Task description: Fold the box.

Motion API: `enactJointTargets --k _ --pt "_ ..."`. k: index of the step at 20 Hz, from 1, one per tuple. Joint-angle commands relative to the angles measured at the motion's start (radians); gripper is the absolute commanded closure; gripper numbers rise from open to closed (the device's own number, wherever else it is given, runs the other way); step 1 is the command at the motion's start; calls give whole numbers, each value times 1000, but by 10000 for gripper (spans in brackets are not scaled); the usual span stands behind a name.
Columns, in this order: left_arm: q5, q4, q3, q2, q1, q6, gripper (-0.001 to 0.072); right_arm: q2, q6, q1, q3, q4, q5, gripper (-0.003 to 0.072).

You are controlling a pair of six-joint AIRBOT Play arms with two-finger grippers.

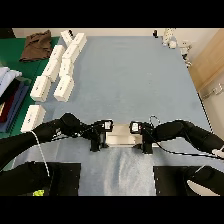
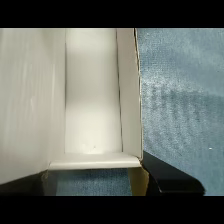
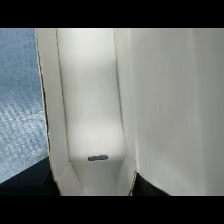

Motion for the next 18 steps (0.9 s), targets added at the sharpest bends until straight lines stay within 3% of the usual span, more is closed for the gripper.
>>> enactJointTargets --k 1,2,7,12,15,16,17,18 --pt "0 0 -1 0 0 1 252 1 1 0 1 -15 1 82" --pt "0 0 -1 0 0 0 252 2 4 0 4 -43 -5 -34" --pt "0 0 -1 0 0 0 252 82 261 0 51 -276 -118 -34" --pt "0 0 -1 0 0 0 252 251 686 0 157 -518 -496 -34" --pt "0 0 -1 0 0 0 252 330 1075 0 174 -426 -568 -23" --pt "0 0 -1 0 0 1 252 336 1188 0 173 -329 -558 -19" --pt "0 0 -1 0 0 0 252 334 1287 0 169 -219 -525 50" --pt "0 0 -1 0 0 0 252 327 1357 0 158 -99 -452 59"
